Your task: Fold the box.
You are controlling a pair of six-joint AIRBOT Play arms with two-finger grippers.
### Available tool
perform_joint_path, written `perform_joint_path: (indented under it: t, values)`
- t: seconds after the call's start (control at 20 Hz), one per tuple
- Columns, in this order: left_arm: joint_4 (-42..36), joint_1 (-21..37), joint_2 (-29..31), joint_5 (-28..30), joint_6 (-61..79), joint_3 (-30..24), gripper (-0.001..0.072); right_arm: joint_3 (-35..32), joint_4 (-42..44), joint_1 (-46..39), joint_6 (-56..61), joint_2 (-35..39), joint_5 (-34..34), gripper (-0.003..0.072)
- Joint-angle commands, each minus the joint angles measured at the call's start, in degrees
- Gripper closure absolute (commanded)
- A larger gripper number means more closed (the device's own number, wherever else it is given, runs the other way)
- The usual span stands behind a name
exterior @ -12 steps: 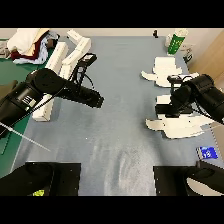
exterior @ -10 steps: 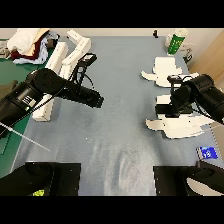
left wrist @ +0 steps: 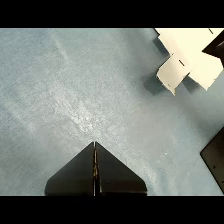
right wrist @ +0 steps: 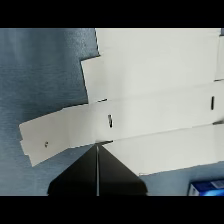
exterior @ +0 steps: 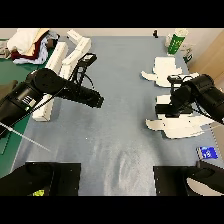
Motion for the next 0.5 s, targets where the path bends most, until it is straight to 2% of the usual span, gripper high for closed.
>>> perform_joint_path:
  t: [0.0,0.25,0.35,0.45]
  values:
    - [0.0,0.0,0.0,0.0,0.0,0.0,0.0695,0.0,-0.2,0.0,0.0,0.0,5.1,0.0664]
    - [0.0,0.0,0.0,2.8,0.0,0.0,0.0695,0.0,8.3,0.0,0.6,-0.1,8.2,0.0664]
    - [-0.7,0.0,0.0,4.5,0.0,0.0,0.0695,0.8,8.5,-0.1,1.5,-0.1,8.7,0.0683]
    - [-0.7,-0.1,0.0,4.7,0.0,0.0,0.0695,6.6,-1.0,-4.2,2.4,-0.9,-0.6,0.0683]
